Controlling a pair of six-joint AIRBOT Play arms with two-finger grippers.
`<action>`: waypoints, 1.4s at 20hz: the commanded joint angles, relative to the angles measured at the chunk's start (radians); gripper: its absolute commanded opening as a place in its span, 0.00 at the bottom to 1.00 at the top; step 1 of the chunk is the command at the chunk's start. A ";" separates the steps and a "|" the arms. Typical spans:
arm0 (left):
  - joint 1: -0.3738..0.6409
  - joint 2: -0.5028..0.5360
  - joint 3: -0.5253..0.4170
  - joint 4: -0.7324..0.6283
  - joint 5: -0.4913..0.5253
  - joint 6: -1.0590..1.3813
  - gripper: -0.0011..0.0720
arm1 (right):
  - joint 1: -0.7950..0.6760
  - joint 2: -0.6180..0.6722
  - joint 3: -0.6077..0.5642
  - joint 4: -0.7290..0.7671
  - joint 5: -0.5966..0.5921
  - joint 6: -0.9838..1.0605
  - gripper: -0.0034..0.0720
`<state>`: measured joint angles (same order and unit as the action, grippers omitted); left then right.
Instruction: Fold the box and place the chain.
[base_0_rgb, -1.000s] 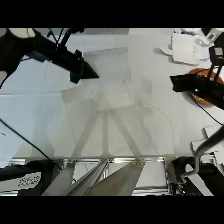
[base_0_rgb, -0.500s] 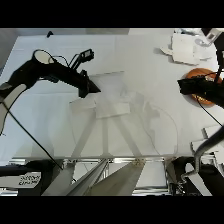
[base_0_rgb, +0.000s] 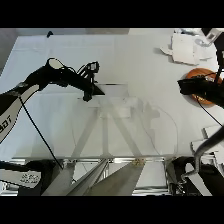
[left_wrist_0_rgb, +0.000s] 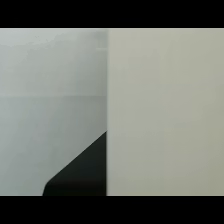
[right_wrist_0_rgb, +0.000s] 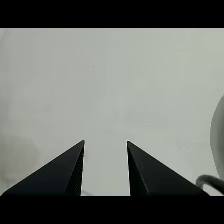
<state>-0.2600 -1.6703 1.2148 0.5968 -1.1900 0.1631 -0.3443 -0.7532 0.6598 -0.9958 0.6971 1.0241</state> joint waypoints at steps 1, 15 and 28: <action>-0.004 -0.031 0.000 -0.025 0.012 0.065 0.02 | -0.001 0.001 0.001 0.002 0.000 0.000 0.43; -0.004 -0.123 0.000 -0.021 0.077 0.065 0.02 | -0.001 0.001 0.001 0.002 0.000 0.001 0.43; -0.004 -0.130 0.000 -0.020 0.082 0.065 0.03 | 0.000 0.001 0.001 0.007 0.013 0.000 0.43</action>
<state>-0.2634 -1.7992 1.2148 0.5758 -1.1080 0.2279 -0.3443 -0.7532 0.6598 -0.9932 0.6994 1.0245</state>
